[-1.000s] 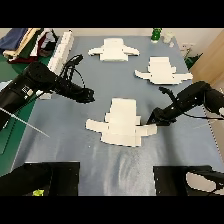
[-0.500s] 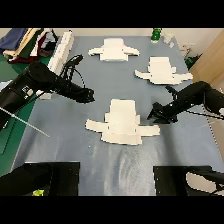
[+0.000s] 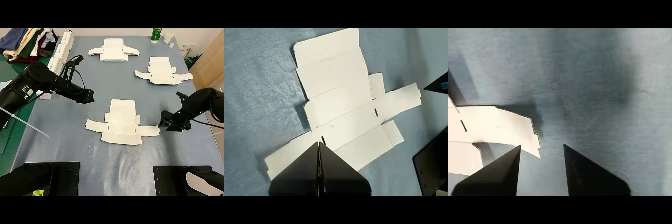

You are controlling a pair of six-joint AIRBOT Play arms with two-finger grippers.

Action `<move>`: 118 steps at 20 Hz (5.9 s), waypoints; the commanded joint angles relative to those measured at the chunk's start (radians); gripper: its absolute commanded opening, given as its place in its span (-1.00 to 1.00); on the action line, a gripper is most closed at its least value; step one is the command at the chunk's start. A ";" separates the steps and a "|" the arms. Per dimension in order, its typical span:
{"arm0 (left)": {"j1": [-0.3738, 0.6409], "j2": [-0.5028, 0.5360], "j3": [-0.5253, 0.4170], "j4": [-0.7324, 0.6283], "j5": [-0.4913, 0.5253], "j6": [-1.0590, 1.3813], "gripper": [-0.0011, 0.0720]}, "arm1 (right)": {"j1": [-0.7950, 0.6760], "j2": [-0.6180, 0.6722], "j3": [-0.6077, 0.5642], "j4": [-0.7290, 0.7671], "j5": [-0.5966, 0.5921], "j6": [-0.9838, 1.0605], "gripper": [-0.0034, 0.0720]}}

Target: Fold the box.

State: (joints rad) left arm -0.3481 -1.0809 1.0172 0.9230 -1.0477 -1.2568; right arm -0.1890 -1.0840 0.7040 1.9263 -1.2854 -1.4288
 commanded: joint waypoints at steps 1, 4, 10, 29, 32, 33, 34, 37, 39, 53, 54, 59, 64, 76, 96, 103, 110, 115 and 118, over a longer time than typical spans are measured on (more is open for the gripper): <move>0.000 0.000 0.000 0.002 -0.002 0.001 -0.93 | 0.000 0.017 -0.112 0.182 0.111 -0.091 0.18; 0.000 0.000 0.000 0.002 -0.002 0.000 -0.93 | 0.001 -0.006 -0.161 0.254 0.170 -0.159 0.18; 0.000 0.000 0.000 0.002 -0.002 0.000 -0.93 | 0.012 -0.011 -0.159 0.429 0.153 -0.327 0.18; 0.000 0.000 0.000 -0.002 -0.009 -0.045 0.33 | 0.114 -0.166 -0.143 0.690 0.225 -0.645 -0.52; 0.000 0.000 0.000 -0.002 0.006 -0.045 0.33 | 0.119 -0.166 -0.111 0.726 0.182 -0.687 -0.81; 0.000 0.000 0.000 -0.002 0.015 -0.045 0.33 | 0.124 -0.166 -0.102 0.726 0.175 -0.687 -0.91; 0.000 0.000 0.000 -0.006 0.025 -0.046 0.33 | 0.137 -0.166 -0.098 0.726 0.174 -0.694 -0.91; 0.002 0.000 0.000 -0.024 0.017 -0.072 0.33 | 0.174 -0.143 -0.107 0.724 0.163 -0.808 -0.91; 0.032 -0.002 0.000 -0.018 0.005 -0.074 0.34 | 0.185 -0.059 -0.148 0.721 0.187 -0.913 -0.91; 0.219 -0.301 -0.151 -0.219 -0.058 0.309 0.33 | 0.185 0.223 -0.343 0.681 0.305 -0.908 -0.91; 0.219 -0.348 -0.147 -0.294 -0.061 0.390 0.33 | 0.185 0.223 -0.343 0.680 0.304 -0.901 -0.91; 0.219 -0.523 -0.060 -0.443 -0.202 0.599 0.33 | 0.185 0.223 -0.343 0.676 0.295 -0.895 -0.91; 0.219 -0.552 -0.010 -0.451 -0.340 0.651 -0.18 | 0.185 0.223 -0.343 0.672 0.298 -0.890 -0.91; 0.212 -0.564 -0.006 -0.508 -0.376 0.747 -0.93 | 0.180 0.223 -0.337 0.620 0.378 -0.879 0.20; -0.287 -0.035 -0.367 -0.484 0.429 1.495 -0.95 | -0.009 0.225 -0.020 0.204 0.486 -0.202 -0.50; -0.292 -0.044 -0.402 -0.592 0.448 1.487 -0.94 | -0.008 0.225 -0.020 0.229 0.453 -0.203 -0.50; -0.172 -0.105 -0.290 -0.586 0.158 1.447 -0.94 | -0.008 0.225 -0.020 0.229 0.422 -0.207 -0.50; -0.144 -0.166 -0.279 -0.577 0.140 1.443 -0.94 | -0.008 0.225 -0.020 0.229 0.420 -0.213 -0.50; -0.145 -0.174 -0.278 -0.518 0.098 1.438 -0.94 | -0.008 0.225 -0.020 0.229 0.420 -0.213 -0.50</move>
State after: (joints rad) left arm -0.4984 -1.2400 0.7345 0.3607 -0.9039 0.1864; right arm -0.1982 -0.8597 0.6830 2.1544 -0.8646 -1.6409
